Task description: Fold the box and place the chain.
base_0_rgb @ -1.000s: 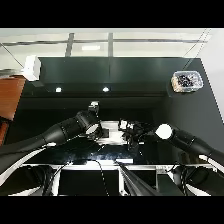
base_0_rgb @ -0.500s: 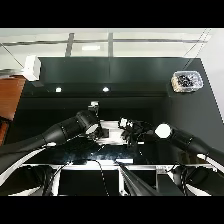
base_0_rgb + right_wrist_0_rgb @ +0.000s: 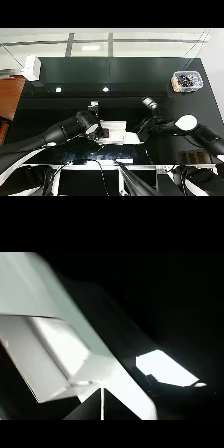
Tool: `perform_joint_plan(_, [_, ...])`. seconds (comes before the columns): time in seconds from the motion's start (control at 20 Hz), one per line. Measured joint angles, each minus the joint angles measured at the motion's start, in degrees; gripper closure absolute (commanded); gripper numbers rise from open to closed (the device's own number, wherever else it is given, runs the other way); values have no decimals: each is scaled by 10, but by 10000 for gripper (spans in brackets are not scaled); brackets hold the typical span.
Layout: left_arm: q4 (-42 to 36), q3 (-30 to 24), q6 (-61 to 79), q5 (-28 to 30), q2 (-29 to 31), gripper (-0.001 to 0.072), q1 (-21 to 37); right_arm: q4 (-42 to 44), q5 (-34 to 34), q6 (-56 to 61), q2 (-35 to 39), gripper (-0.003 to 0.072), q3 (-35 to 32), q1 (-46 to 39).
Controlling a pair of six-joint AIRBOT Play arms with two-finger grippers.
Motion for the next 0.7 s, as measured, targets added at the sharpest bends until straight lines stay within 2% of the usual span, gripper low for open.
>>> perform_joint_plan(0.2, [0,0,0,0,0,678,0,-39,83,164,20,664,-3,-130])
perform_joint_plan(0.35, [0,0,0,0,0,678,0,-85,109,247,13,664,-21,-165])
perform_joint_plan(0.55, [0,0,0,0,0,678,0,-94,111,297,-29,663,-44,-136])
perform_joint_plan(0.7, [0,0,0,0,0,678,0,-61,76,307,-65,663,-50,-81])
